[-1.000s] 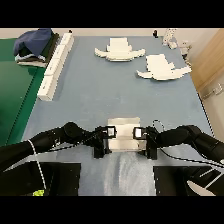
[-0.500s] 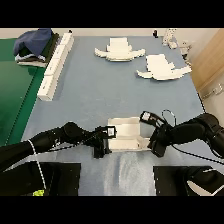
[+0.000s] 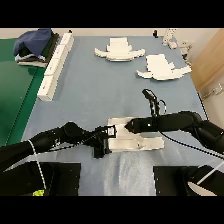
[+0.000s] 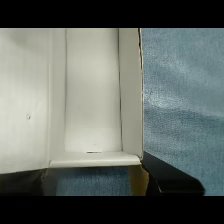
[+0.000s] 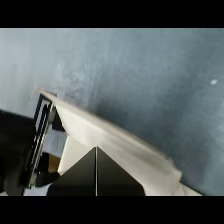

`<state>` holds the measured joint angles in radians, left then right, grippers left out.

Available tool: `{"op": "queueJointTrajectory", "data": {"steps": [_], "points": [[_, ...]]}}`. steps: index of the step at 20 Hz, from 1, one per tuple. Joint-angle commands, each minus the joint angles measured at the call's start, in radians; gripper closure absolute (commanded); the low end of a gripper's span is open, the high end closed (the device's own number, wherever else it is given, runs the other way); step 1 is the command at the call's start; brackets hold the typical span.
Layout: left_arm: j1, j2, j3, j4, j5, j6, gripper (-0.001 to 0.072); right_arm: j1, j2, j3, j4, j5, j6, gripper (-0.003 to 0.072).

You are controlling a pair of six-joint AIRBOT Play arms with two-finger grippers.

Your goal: Fold the box.

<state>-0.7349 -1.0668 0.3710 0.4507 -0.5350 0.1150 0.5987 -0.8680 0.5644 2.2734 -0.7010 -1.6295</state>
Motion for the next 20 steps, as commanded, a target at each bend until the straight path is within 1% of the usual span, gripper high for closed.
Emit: {"op": "queueJointTrajectory", "data": {"steps": [1, 6, 11, 13, 18, 20], "points": [[0.001, 0.000, 0.001, 0.003, -0.035, 0.008, 0.0258, 0.011, -0.048, 0.014, 0.038, 0.158, 0.069, 0.0686], [0.001, 0.001, 0.001, 0.006, -0.069, 0.061, 0.0258, 0.012, -0.047, 0.014, 0.038, 0.120, 0.071, 0.0686], [0.001, 0.000, 0.001, 0.006, -0.068, 0.061, 0.0258, 0.012, -0.055, 0.000, 0.005, 0.095, 0.071, 0.0686], [0.001, 0.000, 0.001, 0.006, -0.068, 0.061, 0.0258, 0.012, -0.090, -0.013, -0.006, 0.094, 0.071, 0.0686], [0.001, 0.000, 0.001, 0.006, -0.066, 0.061, 0.0258, 0.014, -0.232, -0.018, -0.006, 0.091, 0.066, 0.0686], [0.001, 0.000, 0.001, 0.006, -0.066, 0.061, 0.0257, 0.018, -0.268, -0.018, -0.009, 0.090, 0.065, 0.0687]]}}
